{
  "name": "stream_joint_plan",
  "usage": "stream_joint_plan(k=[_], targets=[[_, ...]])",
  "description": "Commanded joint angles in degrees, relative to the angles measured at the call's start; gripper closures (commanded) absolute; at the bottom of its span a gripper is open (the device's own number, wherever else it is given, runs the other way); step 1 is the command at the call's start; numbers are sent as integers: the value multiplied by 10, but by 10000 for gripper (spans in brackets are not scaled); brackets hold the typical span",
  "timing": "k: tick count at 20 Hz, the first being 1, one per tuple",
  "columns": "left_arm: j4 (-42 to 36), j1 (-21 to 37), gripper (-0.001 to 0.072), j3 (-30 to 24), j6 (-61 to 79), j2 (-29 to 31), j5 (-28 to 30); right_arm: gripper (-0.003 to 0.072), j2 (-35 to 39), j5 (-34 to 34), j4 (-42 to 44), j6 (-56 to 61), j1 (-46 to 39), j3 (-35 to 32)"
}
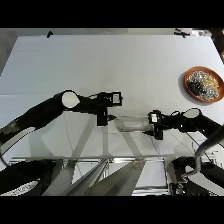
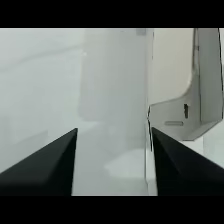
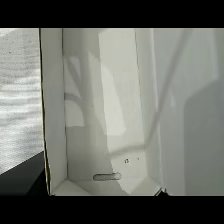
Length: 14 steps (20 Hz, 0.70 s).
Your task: Fold the box and place the chain.
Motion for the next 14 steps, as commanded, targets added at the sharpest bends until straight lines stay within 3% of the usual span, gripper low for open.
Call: stream_joint_plan(k=[1,2,4,6,8,10,14], targets=[[59,-3,465,1,-83,78,-38,329,0,1,0,0,0,0],[52,-9,560,1,-88,88,-60,329,0,1,0,0,0,0],[14,-28,580,0,-88,84,-106,329,0,1,0,0,0,0],[-37,-62,701,0,-80,63,-93,329,0,1,0,0,0,0],[-78,-101,701,0,-71,31,-23,329,0,2,0,0,0,0],[-108,-133,701,0,-73,-7,85,329,0,1,0,0,0,0],[-167,-131,701,0,-126,-67,263,329,0,2,0,0,0,0]])
